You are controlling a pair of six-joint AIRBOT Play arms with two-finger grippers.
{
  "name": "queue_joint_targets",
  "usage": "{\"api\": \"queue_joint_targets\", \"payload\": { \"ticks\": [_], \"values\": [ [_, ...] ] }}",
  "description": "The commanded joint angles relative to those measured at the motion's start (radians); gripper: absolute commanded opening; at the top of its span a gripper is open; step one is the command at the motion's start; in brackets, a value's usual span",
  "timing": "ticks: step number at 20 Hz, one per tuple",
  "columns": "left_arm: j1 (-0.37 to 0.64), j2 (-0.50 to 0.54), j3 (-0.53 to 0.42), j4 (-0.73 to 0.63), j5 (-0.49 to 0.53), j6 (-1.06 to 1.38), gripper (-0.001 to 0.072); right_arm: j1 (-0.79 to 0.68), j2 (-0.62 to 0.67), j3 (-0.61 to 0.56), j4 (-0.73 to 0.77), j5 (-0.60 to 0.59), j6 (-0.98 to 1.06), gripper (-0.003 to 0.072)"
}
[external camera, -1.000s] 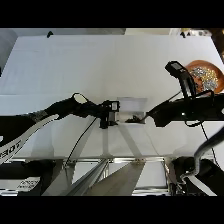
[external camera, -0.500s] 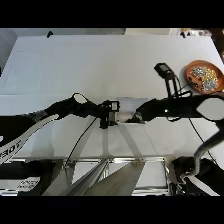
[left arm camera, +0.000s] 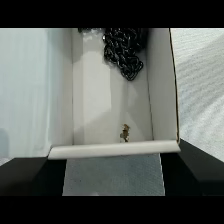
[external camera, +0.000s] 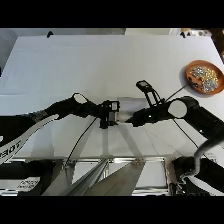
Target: Fold the box and place the chain.
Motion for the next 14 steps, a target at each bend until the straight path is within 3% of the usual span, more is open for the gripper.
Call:
{"api": "queue_joint_targets", "payload": {
  "ticks": [1, 2, 8, 14],
  "values": [
    [0.0, 0.001, 0.0, 0.0, 0.0, 0.0, 0.0205, 0.013, -0.027, 0.0, -0.01, -0.04, -0.008, 0.0189],
    [0.0, 0.001, 0.0, 0.0, 0.0, 0.0, 0.0205, 0.013, -0.022, 0.008, -0.016, -0.029, -0.031, 0.024],
    [0.0, 0.001, 0.0, 0.0, 0.0, 0.0, 0.0205, -0.101, 0.094, 0.162, -0.211, 0.083, -0.049, 0.024],
    [0.0, 0.001, 0.0, 0.0, 0.0, 0.0, 0.0205, -0.334, 0.083, 0.174, -0.445, 0.143, -0.023, 0.024]
  ]
}}
